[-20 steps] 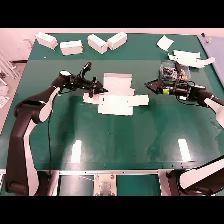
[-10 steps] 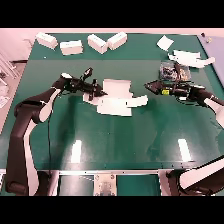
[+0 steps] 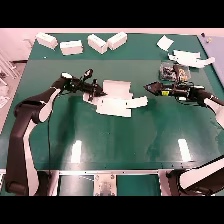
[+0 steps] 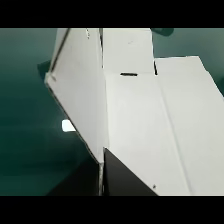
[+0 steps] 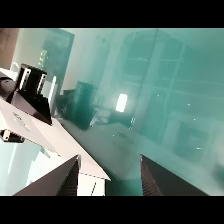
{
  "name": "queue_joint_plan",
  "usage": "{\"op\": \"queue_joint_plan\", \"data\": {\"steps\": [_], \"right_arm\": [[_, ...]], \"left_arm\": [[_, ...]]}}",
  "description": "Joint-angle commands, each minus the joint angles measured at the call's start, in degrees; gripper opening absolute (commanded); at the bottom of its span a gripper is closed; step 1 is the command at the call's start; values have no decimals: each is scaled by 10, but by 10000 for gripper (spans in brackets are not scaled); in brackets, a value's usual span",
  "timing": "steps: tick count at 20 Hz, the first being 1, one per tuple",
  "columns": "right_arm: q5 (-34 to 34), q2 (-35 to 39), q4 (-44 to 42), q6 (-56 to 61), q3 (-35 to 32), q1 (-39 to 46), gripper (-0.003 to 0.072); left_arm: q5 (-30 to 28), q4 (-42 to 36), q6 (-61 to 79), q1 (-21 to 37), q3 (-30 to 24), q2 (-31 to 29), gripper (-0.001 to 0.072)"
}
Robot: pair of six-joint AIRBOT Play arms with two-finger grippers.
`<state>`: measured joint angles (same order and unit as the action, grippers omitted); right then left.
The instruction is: Fold the box and place the chain.
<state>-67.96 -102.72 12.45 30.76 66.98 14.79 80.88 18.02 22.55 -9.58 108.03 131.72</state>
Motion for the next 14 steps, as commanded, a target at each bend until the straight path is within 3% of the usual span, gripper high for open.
{"op": "queue_joint_plan", "data": {"steps": [1, 8, 14], "right_arm": [[3, 0, 2, 0, 0, 0, 426], [22, 0, 3, -11, 0, 0, 396], [34, -1, 3, -15, 0, 0, 397]], "left_arm": [[-31, 5, -23, 0, 0, 0, 15], [-53, -33, -49, 0, 0, 0, 15], [-32, -67, -41, 0, 0, 0, 15]]}}
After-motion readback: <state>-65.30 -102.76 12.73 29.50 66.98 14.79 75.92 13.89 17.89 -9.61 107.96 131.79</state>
